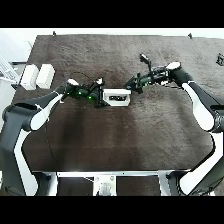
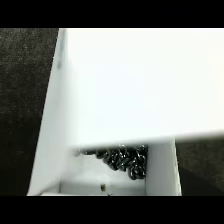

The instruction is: Fold the box and place the chain.

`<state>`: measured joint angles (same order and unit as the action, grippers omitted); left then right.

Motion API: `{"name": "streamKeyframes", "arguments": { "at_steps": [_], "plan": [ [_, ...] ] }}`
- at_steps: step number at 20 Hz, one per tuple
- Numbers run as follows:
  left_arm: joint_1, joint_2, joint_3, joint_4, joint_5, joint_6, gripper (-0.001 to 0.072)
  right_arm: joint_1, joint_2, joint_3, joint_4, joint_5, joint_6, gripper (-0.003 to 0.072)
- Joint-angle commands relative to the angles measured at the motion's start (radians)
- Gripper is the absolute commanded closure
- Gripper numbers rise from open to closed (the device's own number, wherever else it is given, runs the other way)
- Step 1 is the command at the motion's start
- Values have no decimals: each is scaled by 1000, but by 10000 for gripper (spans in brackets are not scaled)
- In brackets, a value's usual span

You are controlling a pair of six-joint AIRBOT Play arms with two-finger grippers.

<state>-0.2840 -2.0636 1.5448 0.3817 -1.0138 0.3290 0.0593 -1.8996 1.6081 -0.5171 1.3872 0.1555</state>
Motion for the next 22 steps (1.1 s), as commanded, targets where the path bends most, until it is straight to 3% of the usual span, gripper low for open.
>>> {"name": "streamKeyframes", "arguments": {
  "at_steps": [1,2,4,6,17,18,19,20,22],
  "plan": [
    [0,0,0,0,1,0,368,52,1,12,-119,19,17,532],
    [0,0,0,0,1,0,368,65,1,13,-124,14,16,528],
    [0,0,0,0,1,0,368,76,1,23,-127,9,3,433],
    [0,0,0,0,1,0,368,79,1,40,-127,9,-2,412],
    [0,0,0,0,2,0,367,89,1,72,-124,47,18,392],
    [0,0,0,0,2,0,368,89,1,72,-126,25,18,294],
    [0,0,0,0,2,0,368,89,1,72,-131,5,18,281],
    [0,0,0,0,2,0,368,89,7,71,-130,15,19,343],
    [0,0,0,0,2,0,368,80,38,48,-122,5,16,343]
  ]
}}
